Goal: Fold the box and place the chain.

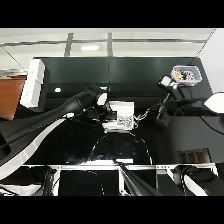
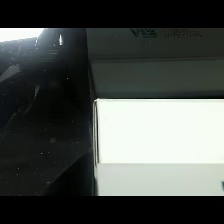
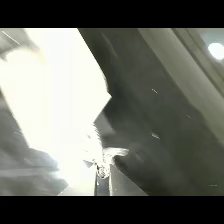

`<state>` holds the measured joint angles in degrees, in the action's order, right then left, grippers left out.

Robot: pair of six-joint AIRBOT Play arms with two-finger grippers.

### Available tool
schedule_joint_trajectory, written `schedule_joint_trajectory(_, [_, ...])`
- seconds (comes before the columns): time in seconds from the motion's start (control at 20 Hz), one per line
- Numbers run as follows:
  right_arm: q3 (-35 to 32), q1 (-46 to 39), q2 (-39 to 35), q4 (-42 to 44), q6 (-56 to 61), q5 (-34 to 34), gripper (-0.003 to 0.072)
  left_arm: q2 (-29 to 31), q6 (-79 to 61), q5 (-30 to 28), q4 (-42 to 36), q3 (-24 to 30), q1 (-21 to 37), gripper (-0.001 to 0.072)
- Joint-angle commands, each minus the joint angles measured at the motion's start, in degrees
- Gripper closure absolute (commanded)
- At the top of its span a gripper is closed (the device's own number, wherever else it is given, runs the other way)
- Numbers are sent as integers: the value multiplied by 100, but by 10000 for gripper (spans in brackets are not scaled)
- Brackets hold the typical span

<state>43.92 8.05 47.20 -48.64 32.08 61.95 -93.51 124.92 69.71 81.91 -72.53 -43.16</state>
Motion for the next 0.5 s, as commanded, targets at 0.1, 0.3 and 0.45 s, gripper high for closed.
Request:
schedule_joint_trajectory(0.1, [81, -28, -922, 2465, 892, 337, 680, 0, -2, 0, 4, 0, -4, 680])
schedule_joint_trajectory(0.3, [63, 186, -695, 3152, 887, -306, 680, 0, -2, -4, 4, 0, -4, 680])
schedule_joint_trajectory(0.45, [-83, 516, -339, 3150, 887, -643, 680, 0, -2, -2, 4, 0, -4, 680])
